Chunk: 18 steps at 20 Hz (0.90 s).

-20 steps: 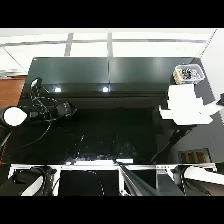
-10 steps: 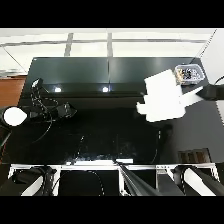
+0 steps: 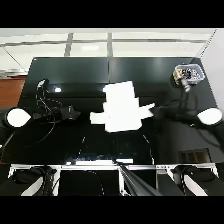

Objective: Fold the box and place the chain.

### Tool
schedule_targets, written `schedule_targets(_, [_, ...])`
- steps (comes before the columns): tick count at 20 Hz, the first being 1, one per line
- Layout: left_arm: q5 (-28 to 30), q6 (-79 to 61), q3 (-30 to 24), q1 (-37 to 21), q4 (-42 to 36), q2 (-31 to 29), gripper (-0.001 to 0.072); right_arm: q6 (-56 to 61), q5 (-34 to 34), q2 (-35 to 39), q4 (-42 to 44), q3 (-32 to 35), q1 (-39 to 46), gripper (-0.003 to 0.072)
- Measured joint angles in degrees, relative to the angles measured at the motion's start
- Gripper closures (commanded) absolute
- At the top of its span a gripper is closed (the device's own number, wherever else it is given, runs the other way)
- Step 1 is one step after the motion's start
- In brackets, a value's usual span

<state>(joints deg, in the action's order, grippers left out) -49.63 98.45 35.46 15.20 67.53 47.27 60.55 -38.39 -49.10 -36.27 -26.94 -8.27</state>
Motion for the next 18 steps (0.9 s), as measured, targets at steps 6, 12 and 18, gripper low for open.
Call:
schedule_targets(6, [0.98,-2.51,0.11,0.94,-3.82,4.31,0.0018,1.68,10.78,0.31,1.84,6.32,-10.23,0.0674])
schedule_targets(12, [-3.74,-22.95,7.37,-5.53,-26.12,19.71,0.0018,2.32,12.68,0.35,2.21,7.48,-11.85,0.0674])
schedule_targets(18, [-14.97,-37.20,17.22,-7.67,-39.30,38.69,0.0018,2.47,13.00,0.35,2.19,7.65,-12.07,0.0674])
